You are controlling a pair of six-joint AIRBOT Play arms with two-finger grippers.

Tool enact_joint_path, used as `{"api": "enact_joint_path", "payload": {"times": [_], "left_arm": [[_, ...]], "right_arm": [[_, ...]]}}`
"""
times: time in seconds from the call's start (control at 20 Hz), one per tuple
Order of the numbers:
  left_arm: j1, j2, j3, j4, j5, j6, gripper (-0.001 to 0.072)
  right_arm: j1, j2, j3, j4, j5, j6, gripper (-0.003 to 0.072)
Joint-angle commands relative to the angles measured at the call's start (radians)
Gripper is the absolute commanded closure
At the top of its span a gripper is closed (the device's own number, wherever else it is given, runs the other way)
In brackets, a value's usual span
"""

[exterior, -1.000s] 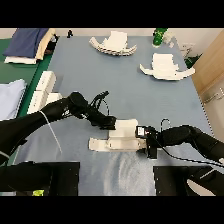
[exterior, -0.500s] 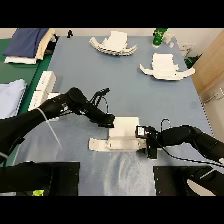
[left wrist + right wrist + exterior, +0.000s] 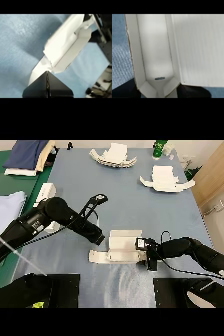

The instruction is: Fold the box.

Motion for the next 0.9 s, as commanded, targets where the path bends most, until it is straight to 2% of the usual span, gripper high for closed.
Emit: {"api": "enact_joint_path", "payload": {"times": [0.0,0.05,0.1,0.15,0.35,0.5,0.65,0.75,0.85], "left_arm": [[-0.019,0.098,-0.051,0.071,-0.058,0.236,0.0692],[-0.011,0.115,-0.089,0.036,-0.054,0.335,0.0543],[-0.006,0.122,-0.133,-0.011,-0.035,0.422,0.0109],[-0.002,0.124,-0.175,-0.055,-0.004,0.478,0.0013],[-0.020,0.100,-0.294,-0.118,0.173,0.694,0.0013],[-0.047,0.052,-0.302,-0.143,0.233,0.845,0.0013],[-0.047,-0.024,-0.302,-0.222,0.252,0.942,0.0025],[-0.056,-0.068,-0.302,-0.284,0.263,1.025,0.0254],[-0.076,-0.102,-0.302,-0.344,0.290,1.070,0.0260]], "right_arm": [[0.000,0.000,0.000,0.000,0.000,0.000,0.0204],[0.000,0.000,0.000,0.000,0.000,0.000,0.0204],[0.000,0.000,0.000,0.000,0.000,0.000,0.0204],[0.000,0.000,0.000,0.000,0.000,0.000,0.0205],[0.000,0.000,0.000,0.000,0.000,0.000,0.0204],[0.000,0.000,0.000,0.000,0.000,0.000,0.0205],[0.000,0.000,0.000,0.000,0.000,0.000,0.0204],[0.000,0.000,0.000,0.000,0.000,0.001,0.0204],[0.000,0.000,0.000,0.000,0.000,0.000,0.0204]]}}
